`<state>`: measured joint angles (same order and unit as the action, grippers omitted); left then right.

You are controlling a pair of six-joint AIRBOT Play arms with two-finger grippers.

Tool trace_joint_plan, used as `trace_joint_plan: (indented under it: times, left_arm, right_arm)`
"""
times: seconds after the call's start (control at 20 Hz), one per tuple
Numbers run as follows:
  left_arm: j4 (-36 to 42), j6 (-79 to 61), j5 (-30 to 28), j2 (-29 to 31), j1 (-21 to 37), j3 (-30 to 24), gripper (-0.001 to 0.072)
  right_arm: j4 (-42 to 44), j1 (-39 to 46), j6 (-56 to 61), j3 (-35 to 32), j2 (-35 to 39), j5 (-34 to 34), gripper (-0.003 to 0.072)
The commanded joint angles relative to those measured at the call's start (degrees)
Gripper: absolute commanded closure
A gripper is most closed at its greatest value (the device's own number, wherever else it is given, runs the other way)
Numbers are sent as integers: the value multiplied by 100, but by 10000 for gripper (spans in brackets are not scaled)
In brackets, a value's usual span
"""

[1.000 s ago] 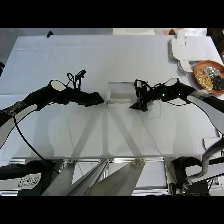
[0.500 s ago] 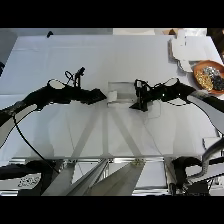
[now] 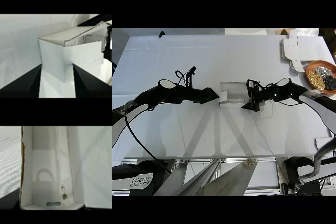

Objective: Fold the box and place the chain.

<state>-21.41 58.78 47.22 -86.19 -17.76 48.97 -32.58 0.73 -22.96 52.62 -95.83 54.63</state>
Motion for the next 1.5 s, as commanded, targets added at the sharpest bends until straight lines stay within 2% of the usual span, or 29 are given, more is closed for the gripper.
trace_joint_plan:
  times: [0.0,0.3,0.5,0.95,1.2,1.45]
  left_arm:
    - [35,-284,-70,-4,-63,-2,268]
    - [37,-533,-426,-7,-240,-2,268]
    - [122,-1134,-487,-7,-304,-2,273]
    - [79,-1521,-824,-111,-409,0,273]
    - [35,-1453,-929,-109,-514,48,276]
    - [-627,-538,-734,-107,-529,313,277]
  right_arm:
    - [2,0,0,2,4,0,289]
    - [2,0,0,2,4,0,289]
    - [2,0,0,2,4,0,289]
    - [2,-2,0,2,4,0,289]
    - [2,0,0,2,4,0,289]
    - [2,0,0,2,4,0,289]
